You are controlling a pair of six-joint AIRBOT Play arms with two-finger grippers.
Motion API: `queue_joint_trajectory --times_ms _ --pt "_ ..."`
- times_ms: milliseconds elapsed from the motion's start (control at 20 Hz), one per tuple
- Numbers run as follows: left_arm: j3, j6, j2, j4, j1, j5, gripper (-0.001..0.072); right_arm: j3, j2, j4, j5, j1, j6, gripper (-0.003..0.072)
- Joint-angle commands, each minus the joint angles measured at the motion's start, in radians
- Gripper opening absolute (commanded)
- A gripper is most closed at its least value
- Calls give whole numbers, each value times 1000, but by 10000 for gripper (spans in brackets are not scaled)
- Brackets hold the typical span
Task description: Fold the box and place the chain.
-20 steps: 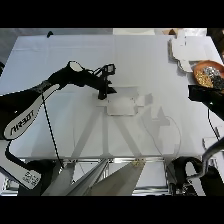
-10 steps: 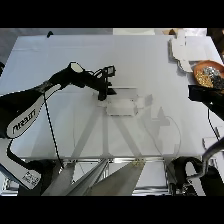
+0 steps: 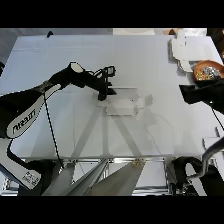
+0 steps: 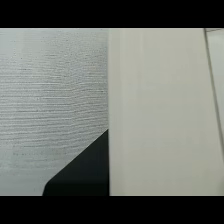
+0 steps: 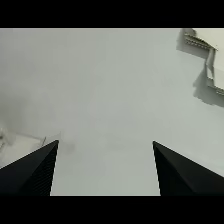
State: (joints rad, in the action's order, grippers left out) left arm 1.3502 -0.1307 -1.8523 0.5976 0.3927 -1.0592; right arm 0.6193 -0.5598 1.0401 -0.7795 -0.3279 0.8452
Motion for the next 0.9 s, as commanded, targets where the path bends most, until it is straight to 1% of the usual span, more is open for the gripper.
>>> queue_joint_trajectory --times_ms 0,100,250,400,550,650,750,850 --pt "0 0 -1 2 1 1 16 37 0 0 -175 101 -209 667" --pt "0 0 -1 2 1 0 16 37 0 8 -217 176 -349 678" --pt "0 0 -1 2 1 0 16 37 0 10 -227 269 -485 685" --pt "0 0 -1 2 1 0 16 36 -6 11 -227 332 -533 684" --pt "0 0 -1 2 1 0 16 24 -49 7 -216 356 -543 684" --pt "0 0 -1 2 1 1 16 -16 -103 6 -156 372 -617 684" --pt "0 0 -1 2 1 0 16 -73 -169 4 -65 395 -731 689" --pt "0 0 -1 2 1 1 16 -84 -244 3 -71 406 -746 687"
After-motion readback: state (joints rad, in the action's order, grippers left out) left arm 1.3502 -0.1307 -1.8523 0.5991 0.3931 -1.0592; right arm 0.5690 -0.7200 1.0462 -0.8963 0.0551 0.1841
